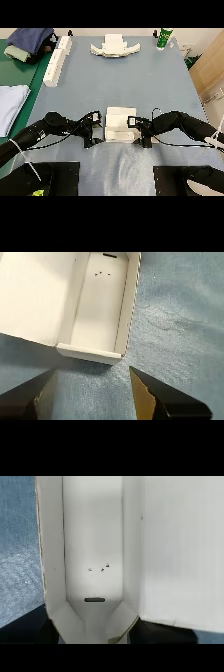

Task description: Fold the box.

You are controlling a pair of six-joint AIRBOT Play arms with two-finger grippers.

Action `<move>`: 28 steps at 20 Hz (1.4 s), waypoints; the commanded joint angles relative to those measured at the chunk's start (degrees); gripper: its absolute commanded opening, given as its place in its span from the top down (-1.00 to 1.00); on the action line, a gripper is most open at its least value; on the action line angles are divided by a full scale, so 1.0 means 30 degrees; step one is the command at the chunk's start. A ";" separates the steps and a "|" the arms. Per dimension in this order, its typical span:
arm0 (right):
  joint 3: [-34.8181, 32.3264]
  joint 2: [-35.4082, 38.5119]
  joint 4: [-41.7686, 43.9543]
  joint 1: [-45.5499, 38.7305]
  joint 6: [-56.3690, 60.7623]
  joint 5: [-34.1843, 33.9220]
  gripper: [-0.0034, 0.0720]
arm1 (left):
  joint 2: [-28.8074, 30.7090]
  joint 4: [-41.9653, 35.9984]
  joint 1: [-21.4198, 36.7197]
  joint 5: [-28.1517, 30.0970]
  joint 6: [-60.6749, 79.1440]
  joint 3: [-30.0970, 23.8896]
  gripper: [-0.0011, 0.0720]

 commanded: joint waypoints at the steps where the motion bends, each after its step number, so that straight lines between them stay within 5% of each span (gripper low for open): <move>1: 0.0015 0.0015 0.0007 -0.0007 0.0007 0.0007 -0.41 | -0.0605 -0.0823 -0.0109 0.0248 0.2084 -0.0168 -0.86; 6: 0.0015 0.0015 0.0007 -0.0007 0.0007 0.0007 -0.41 | -0.2412 -0.0925 -0.0109 0.0291 0.5370 -0.0160 -0.86; 14: 0.0015 0.0015 0.0007 -0.0007 0.0007 0.0007 -0.42 | -0.2834 -0.2616 -0.0109 0.1268 0.5370 0.0488 -0.86; 28: 0.0015 0.0015 0.0007 -0.0007 0.0007 0.0007 -0.41 | -0.4233 -0.2528 -0.0940 0.0146 0.5187 0.1311 -0.86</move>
